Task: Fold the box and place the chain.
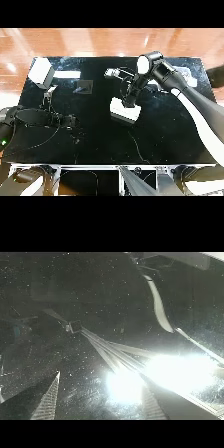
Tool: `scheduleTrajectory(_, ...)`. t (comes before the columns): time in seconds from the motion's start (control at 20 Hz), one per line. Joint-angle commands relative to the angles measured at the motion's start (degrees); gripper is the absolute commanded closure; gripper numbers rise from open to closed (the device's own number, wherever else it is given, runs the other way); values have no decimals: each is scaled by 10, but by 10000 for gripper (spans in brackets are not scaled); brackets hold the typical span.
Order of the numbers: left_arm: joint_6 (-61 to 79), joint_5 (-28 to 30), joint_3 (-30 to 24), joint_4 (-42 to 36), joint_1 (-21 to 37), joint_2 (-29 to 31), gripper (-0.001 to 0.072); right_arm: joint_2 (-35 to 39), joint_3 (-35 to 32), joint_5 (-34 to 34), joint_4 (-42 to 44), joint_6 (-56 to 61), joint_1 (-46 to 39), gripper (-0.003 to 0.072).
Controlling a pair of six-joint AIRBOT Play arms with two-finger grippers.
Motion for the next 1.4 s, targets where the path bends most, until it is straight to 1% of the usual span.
scheduleTrajectory(0.0,0,0,0,0,1,0,117,0,-5,4,7,22,-9,-34)
scheduleTrajectory(0.1,0,1,0,0,1,0,117,0,-22,10,8,23,-22,-34)
scheduleTrajectory(0.2,0,1,0,0,1,0,117,0,-34,2,9,16,-27,-34)
scheduleTrajectory(0.5,0,-1,0,0,1,0,117,0,-35,-7,14,12,-28,-28)
scheduleTrajectory(0.55,0,-1,0,0,1,0,117,0,-35,-7,20,12,-28,61)
scheduleTrajectory(0.6,0,-1,0,0,1,0,117,0,-35,-6,22,12,-28,221)
scheduleTrajectory(0.65,0,-1,0,0,1,0,117,0,-35,-6,22,12,-28,264)
scheduleTrajectory(0.85,0,-1,0,0,1,0,117,0,-35,-5,21,12,-28,268)
scheduleTrajectory(0.9,0,-1,0,0,1,0,117,0,-35,-5,21,12,-28,363)
scheduleTrajectory(0.95,0,-1,0,0,1,0,117,0,-35,-5,18,11,-28,373)
scheduleTrajectory(1.35,0,-1,0,0,1,0,117,0,-35,-5,5,12,-31,373)
